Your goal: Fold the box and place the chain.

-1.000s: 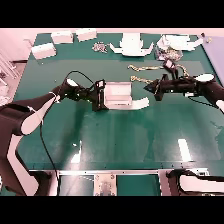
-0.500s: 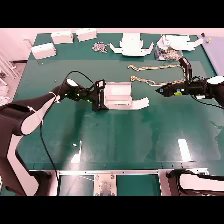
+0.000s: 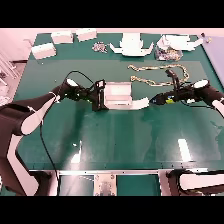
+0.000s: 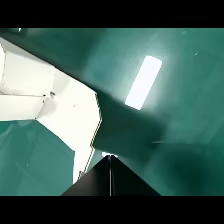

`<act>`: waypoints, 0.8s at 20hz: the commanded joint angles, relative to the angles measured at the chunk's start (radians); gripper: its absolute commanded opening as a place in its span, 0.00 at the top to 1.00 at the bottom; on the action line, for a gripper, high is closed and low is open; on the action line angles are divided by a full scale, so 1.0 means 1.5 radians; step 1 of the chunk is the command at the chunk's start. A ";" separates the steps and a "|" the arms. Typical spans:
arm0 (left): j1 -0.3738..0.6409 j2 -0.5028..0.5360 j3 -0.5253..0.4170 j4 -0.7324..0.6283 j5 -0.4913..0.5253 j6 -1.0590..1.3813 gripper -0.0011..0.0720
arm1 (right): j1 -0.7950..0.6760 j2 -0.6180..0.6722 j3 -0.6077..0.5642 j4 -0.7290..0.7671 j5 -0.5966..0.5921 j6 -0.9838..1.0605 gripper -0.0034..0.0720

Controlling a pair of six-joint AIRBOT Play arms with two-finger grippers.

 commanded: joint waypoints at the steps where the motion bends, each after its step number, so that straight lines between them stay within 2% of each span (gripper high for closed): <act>1: 0.000 0.001 0.000 0.000 0.001 0.000 0.34 | 0.030 -0.034 0.001 0.004 0.002 0.004 0.94; 5: 0.000 0.001 0.000 0.000 0.000 0.000 0.34 | 0.086 -0.035 0.003 0.088 0.003 0.003 0.94; 9: 0.000 0.001 0.000 0.000 0.001 0.000 0.34 | 0.138 -0.035 0.019 0.092 0.010 0.004 0.94; 16: 0.000 0.001 0.000 0.000 0.001 0.000 0.34 | 0.139 -0.035 0.073 0.092 0.044 0.009 0.94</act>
